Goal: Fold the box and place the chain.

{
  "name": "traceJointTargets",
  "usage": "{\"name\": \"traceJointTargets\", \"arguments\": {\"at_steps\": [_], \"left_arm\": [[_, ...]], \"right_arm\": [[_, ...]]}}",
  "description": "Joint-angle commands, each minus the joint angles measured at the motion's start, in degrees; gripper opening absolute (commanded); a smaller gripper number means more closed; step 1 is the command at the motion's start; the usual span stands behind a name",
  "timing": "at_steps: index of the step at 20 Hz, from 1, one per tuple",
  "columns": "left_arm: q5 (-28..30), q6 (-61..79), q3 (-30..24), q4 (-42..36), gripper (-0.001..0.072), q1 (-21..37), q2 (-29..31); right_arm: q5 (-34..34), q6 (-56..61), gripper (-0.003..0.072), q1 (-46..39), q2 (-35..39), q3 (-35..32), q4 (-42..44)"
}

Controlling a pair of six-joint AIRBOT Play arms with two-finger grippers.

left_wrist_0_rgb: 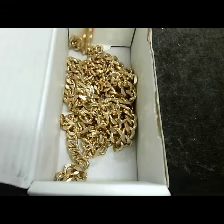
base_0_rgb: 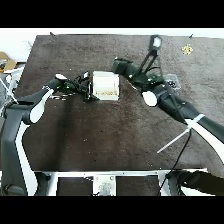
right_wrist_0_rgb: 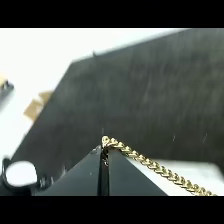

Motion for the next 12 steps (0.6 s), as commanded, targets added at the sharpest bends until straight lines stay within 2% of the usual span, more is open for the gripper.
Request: {"name": "traceJointTargets", "arguments": {"at_steps": [1,2,3,5,7,12], "left_arm": [[0.0,0.0,0.07,0.02,0.0275,0.04,0.04],[0.0,0.0,0.07,0.02,0.0275,0.04,0.04],[0.0,0.0,0.07,0.02,0.0275,0.04,0.04],[0.0,0.0,0.07,0.02,0.0275,0.04,0.04],[0.0,0.0,0.07,0.02,0.0275,0.04,0.04],[0.02,0.0,0.07,0.02,0.0275,0.04,0.04]], "right_arm": [[5.92,0.02,0.0005,2.71,-4.68,0.04,1.46],[8.15,0.02,0.0074,2.71,-5.68,0.0,1.49],[9.05,0.0,0.0342,2.58,-6.71,0.0,1.44],[10.47,-0.2,0.0259,1.92,-7.21,0.0,-0.33],[14.71,-0.2,0.0257,-0.5,-6.01,0.0,-1.05],[31.52,-0.17,0.0257,-10.8,-0.17,-0.02,-8.02]]}}
